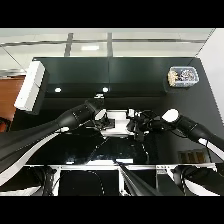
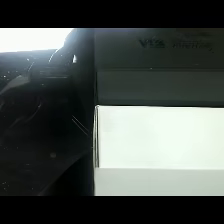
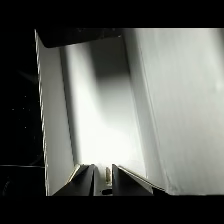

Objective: Fold the box and place the chain.

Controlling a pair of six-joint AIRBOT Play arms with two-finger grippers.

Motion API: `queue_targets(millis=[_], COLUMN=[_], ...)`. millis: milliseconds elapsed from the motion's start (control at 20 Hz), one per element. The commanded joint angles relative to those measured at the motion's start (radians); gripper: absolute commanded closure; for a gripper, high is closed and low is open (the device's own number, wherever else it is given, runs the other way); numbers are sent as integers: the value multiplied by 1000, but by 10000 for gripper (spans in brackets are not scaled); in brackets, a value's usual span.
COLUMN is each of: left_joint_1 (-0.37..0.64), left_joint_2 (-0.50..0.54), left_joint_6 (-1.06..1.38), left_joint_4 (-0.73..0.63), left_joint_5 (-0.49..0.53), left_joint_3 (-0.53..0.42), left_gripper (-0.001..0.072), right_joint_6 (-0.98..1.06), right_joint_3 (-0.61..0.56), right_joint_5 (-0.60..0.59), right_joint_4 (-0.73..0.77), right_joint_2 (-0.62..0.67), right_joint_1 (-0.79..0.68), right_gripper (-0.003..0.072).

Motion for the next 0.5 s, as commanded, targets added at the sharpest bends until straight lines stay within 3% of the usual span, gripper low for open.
queue_targets(millis=[0,250,300,350,400,450], left_joint_1=[0,0,0,0,0,0], left_joint_2=[-1,-1,-1,-1,-1,-1], left_joint_6=[1,1,1,1,1,1], left_joint_4=[0,0,0,0,0,0], left_joint_5=[-1,-1,-1,-1,0,0], left_joint_3=[1,1,1,1,1,1], left_gripper=[681,680,680,680,680,680], right_joint_6=[4,37,37,37,37,37], right_joint_3=[1,1,1,1,1,1], right_joint_5=[-13,-17,-16,-16,-17,-18], right_joint_4=[11,11,11,11,11,10], right_joint_2=[-2,-2,-2,-2,-2,-2], right_joint_1=[0,0,0,0,0,0], right_gripper=[560,560,533,390,383,428])
